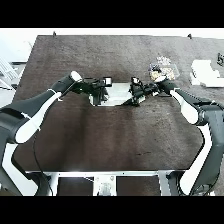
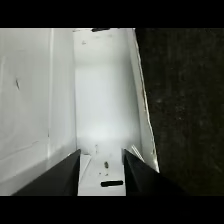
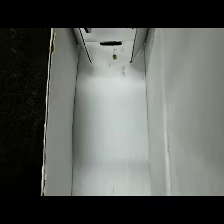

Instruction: Fold the box and place the chain.

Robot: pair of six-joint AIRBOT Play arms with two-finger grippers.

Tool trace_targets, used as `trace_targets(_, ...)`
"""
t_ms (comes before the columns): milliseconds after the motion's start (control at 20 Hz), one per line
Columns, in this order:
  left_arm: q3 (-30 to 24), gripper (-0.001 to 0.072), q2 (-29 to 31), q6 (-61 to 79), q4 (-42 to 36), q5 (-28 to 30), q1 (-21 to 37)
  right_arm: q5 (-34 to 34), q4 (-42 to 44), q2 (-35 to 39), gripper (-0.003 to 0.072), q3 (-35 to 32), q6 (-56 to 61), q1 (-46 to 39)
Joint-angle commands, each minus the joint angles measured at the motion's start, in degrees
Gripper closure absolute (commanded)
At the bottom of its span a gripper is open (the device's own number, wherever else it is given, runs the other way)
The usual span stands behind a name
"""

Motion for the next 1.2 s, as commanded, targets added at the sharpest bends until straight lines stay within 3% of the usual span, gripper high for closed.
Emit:
trace_targets(0, -0.04, 0.0481, 0.00, -0.28, 3.80, -2.97, 0.17, 0.02, 0.02, -0.02, 0.0230, -0.02, 0.07, -0.02)
trace_targets(50, -0.04, 0.0481, 0.00, -0.70, 4.28, -3.85, 0.68, 0.02, 0.00, -0.02, 0.0230, -0.02, 0.07, -0.02)
trace_targets(100, -0.04, 0.0533, 0.00, -1.46, 4.59, -4.46, 1.46, 0.02, 0.02, -0.02, 0.0230, -0.02, 0.07, -0.02)
trace_targets(150, -0.04, 0.0657, 0.04, -1.60, 4.70, -5.88, 2.64, 0.02, 0.00, -0.02, 0.0230, -0.02, 0.07, -0.02)
trace_targets(250, -0.02, 0.0688, 0.24, -2.86, 3.85, -8.26, 5.07, 0.02, 0.02, -0.02, 0.0230, -0.02, 0.07, -0.02)
trace_targets(550, -0.04, 0.0691, 5.62, -4.98, -10.69, -12.85, 9.92, 0.02, 0.02, -0.02, 0.0230, -0.02, 0.04, -0.02)
trace_targets(750, -0.79, 0.0692, 13.75, -19.41, -9.40, -14.51, 13.07, 0.02, 0.00, -0.02, 0.0230, -0.02, 0.04, -0.02)
trace_targets(950, -7.30, 0.0692, 18.05, -37.46, -11.54, -14.51, 19.58, 0.02, 0.02, -0.02, 0.0230, -0.02, 0.07, 0.00)
trace_targets(1150, -14.99, 0.0692, 18.51, -44.98, -15.87, -12.17, 23.52, 0.02, 0.00, -0.02, 0.0230, -0.02, 0.04, 0.00)
